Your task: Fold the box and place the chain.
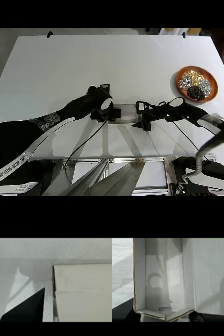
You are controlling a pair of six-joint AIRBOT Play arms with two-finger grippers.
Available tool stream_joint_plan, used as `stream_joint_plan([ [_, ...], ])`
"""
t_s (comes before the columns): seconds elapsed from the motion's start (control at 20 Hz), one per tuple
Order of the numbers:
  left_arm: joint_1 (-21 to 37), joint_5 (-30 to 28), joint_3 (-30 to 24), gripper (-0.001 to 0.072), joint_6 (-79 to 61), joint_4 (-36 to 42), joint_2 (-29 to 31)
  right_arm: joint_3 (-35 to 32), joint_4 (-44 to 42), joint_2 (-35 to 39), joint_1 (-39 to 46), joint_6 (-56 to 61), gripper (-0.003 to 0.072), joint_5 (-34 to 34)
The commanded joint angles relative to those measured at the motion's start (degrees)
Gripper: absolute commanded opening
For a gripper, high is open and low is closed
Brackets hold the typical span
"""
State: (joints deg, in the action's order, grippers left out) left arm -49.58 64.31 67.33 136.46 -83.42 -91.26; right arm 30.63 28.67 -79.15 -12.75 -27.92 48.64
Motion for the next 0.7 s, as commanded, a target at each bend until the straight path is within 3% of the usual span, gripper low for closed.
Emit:
stream_joint_plan([
  [0.0, -0.17, -0.13, 0.07, 0.0289, -3.06, 0.02, -0.72, 0.00, 0.00, 0.04, -0.02, 0.00, 0.0399, 0.00],
  [0.05, -0.17, 0.26, 0.07, 0.0219, -3.30, 0.02, -0.94, 0.00, 0.00, 0.04, -0.02, 0.00, 0.0399, 0.00],
  [0.2, -0.15, 0.96, 0.07, 0.0179, -4.33, 0.00, -1.09, 0.00, 0.00, 0.04, -0.04, 0.00, 0.0399, 0.00],
  [0.3, -0.15, 1.07, 0.07, 0.0038, -4.50, -0.02, -1.09, 0.00, 0.00, 0.04, -0.04, 0.00, 0.0399, 0.00],
  [0.35, -0.17, 1.07, 0.07, 0.0010, -4.52, -0.02, -1.09, 0.00, 0.00, 0.04, -0.04, 0.00, 0.0399, 0.00],
  [0.65, -0.15, 1.07, 0.07, 0.0017, -4.50, 0.00, -1.09, 0.00, 0.00, 0.04, -0.02, 0.00, 0.0399, 0.00],
])
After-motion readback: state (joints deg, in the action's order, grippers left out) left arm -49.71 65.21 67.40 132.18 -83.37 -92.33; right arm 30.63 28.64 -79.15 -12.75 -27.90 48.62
